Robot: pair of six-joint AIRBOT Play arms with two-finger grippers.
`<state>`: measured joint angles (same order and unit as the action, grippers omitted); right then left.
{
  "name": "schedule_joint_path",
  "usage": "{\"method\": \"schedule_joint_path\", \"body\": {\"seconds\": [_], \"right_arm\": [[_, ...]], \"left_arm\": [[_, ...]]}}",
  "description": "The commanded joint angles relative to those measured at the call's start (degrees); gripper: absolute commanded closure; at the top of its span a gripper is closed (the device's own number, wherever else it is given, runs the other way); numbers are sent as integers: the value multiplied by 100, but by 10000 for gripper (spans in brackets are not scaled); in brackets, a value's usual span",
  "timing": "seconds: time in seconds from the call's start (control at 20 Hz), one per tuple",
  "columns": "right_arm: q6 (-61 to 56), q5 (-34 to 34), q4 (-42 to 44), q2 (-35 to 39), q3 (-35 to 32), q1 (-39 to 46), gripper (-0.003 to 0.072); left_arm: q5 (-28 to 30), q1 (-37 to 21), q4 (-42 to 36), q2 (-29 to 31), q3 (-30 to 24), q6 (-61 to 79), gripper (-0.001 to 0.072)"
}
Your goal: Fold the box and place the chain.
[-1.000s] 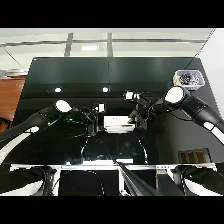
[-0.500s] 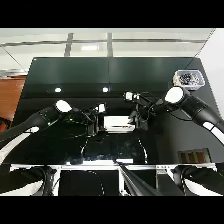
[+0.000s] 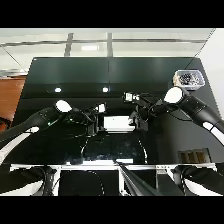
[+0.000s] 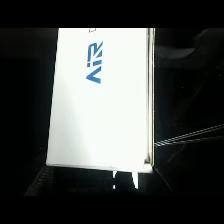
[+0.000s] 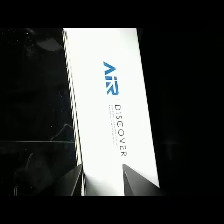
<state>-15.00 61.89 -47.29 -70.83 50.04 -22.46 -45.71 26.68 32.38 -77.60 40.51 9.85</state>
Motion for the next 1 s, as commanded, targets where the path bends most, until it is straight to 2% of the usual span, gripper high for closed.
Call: {"method": "schedule_joint_path", "body": {"seconds": [0.0, 0.25, 0.4, 0.6, 0.7, 0.8, 0.95], "right_arm": [[-22, 2, 11, -4, -48, -7, 372], [-22, -44, 17, -4, -334, -7, 372], [-57, 35, 63, 48, -269, -4, 372], [-1679, 468, 179, 457, -42, 212, 374], [-2900, 977, 352, 466, -98, 531, 671], [-3536, 1043, 1071, 457, -452, 726, 675], [-3536, 511, 2754, 332, -1040, 734, 675]], "left_arm": [[2, 2, -2, 4, 7, -2, 330], [2, 2, -2, 4, 7, -2, 330], [2, 2, -2, 4, 7, -4, 330], [2, 2, -2, 4, 7, -4, 330], [2, 2, -2, 4, 7, -4, 330], [2, 2, -4, 4, 7, -4, 330], [4, 2, -4, 4, 7, -2, 330]]}}
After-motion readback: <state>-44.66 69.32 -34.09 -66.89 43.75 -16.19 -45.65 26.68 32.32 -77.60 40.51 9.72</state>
